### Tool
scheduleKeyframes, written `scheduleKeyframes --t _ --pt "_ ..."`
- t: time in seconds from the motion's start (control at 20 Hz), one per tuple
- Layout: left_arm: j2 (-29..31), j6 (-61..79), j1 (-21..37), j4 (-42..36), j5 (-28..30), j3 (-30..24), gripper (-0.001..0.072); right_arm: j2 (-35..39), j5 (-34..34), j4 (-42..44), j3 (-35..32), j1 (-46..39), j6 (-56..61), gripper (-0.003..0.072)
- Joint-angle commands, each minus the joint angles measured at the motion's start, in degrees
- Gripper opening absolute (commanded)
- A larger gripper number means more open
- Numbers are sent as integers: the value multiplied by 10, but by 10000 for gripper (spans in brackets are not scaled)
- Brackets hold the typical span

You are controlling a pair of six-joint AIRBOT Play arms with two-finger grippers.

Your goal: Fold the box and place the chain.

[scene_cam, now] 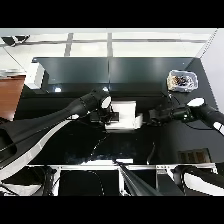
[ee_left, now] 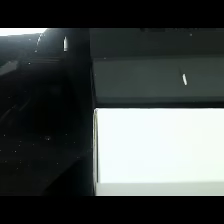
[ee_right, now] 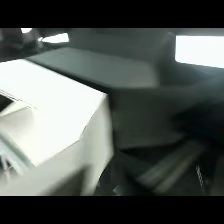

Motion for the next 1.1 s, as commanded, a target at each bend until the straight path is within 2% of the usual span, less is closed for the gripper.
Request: scheduleKeyframes --t 0.0,0.2,0.4,0.65,0.75,1.05 --pt "0 1 0 0 0 0 26 -6 33 17 40 27 -25 475" --pt "0 1 0 0 0 0 25 -6 33 5 73 63 2 470" --pt "0 1 0 0 0 0 26 -6 9 -107 109 122 106 470" --pt "0 1 0 0 0 0 25 -6 -25 -184 123 180 195 468" --pt "0 1 0 0 0 0 26 -6 -45 -220 125 206 228 302" --pt "0 1 0 0 0 0 26 -10 -101 -350 137 279 412 304"
